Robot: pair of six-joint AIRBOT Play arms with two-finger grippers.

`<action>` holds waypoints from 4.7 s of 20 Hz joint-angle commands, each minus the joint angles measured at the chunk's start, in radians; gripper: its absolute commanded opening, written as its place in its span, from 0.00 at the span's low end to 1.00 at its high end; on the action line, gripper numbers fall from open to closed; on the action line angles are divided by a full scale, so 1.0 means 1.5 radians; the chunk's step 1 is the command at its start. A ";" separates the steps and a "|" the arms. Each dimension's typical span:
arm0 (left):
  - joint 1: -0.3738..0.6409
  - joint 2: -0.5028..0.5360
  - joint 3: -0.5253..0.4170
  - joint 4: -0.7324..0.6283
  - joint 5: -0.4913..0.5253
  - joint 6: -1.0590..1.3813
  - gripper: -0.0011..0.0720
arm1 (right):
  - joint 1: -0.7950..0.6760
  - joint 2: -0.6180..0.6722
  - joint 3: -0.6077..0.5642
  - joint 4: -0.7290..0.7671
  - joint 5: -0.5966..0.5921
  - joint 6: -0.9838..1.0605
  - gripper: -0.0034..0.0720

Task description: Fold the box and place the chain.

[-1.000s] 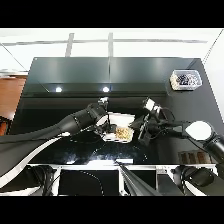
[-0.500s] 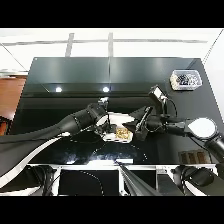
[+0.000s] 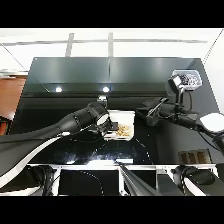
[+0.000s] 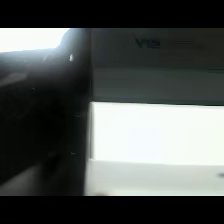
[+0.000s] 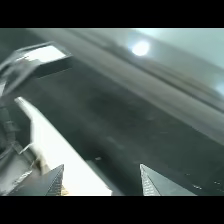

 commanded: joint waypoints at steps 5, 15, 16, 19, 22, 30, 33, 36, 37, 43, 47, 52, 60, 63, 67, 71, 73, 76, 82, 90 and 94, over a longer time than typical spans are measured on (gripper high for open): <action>-0.005 0.076 0.045 -0.001 -0.085 0.152 0.73 | -0.124 0.002 0.001 0.000 0.003 0.033 0.79; 0.239 0.416 -0.200 -0.114 -0.016 0.601 0.73 | -0.149 0.002 0.001 -0.042 0.047 0.055 0.79; 0.303 0.436 -0.254 -0.271 0.022 0.758 0.73 | -0.149 0.002 0.001 -0.046 0.052 0.055 0.79; 0.432 0.438 -0.390 -0.611 0.060 1.220 0.98 | -0.149 0.002 0.001 -0.050 0.052 0.054 0.79; 0.427 0.422 -0.438 -0.613 0.123 1.533 0.99 | -0.149 0.002 0.001 -0.062 0.052 0.055 0.79; 0.368 0.230 -0.365 -0.608 0.163 1.765 0.99 | -0.149 0.002 0.001 -0.057 0.056 0.055 0.79; 0.366 0.153 -0.318 -0.628 0.152 1.778 0.99 | -0.149 0.002 0.001 -0.057 0.056 0.055 0.79; 0.344 0.120 -0.305 -0.619 0.130 1.790 0.99 | -0.149 0.002 0.001 -0.057 0.058 0.055 0.79; 0.329 0.118 -0.305 -0.603 0.133 1.790 0.99 | -0.149 0.002 0.001 -0.057 0.058 0.055 0.79; 0.311 0.116 -0.304 -0.642 0.161 1.790 0.99 | -0.149 0.002 0.001 -0.057 0.058 0.055 0.79; 0.303 0.116 -0.304 -0.652 0.161 1.789 0.99 | -0.149 0.002 0.001 -0.057 0.057 0.054 0.79; 0.290 0.116 -0.304 -0.670 0.169 1.789 0.99 | -0.149 0.002 0.001 -0.057 0.057 0.055 0.79; 0.279 0.115 -0.304 -0.667 0.171 1.789 0.61 | -0.149 0.002 0.001 -0.056 0.061 0.054 0.79; 0.279 0.116 -0.304 -0.667 0.171 1.789 0.51 | -0.126 0.001 0.001 -0.050 0.064 0.054 1.00; 0.279 0.115 -0.304 -0.667 0.170 1.789 0.51 | -0.056 -0.034 0.031 -0.052 -0.011 0.092 0.99; 0.279 0.115 -0.304 -0.667 0.171 1.789 0.51 | -0.022 -0.161 0.145 -0.079 0.001 0.092 0.98; 0.279 0.115 -0.304 -0.667 0.171 1.787 0.51 | -0.012 -0.225 0.187 -0.090 0.007 0.078 0.98; 0.279 0.115 -0.304 -0.667 0.171 1.787 0.51 | 0.006 -0.272 0.196 -0.092 0.072 0.021 0.98; 0.279 0.115 -0.304 -0.667 0.171 1.787 0.51 | 0.058 -0.279 0.196 -0.126 0.254 -0.160 0.98; 0.279 0.115 -0.304 -0.667 0.171 1.787 0.51 | 0.118 -0.279 0.175 -0.157 0.274 -0.190 0.98; 0.279 0.115 -0.305 -0.667 0.171 1.787 0.51 | 0.142 -0.275 0.159 -0.154 0.246 -0.197 0.98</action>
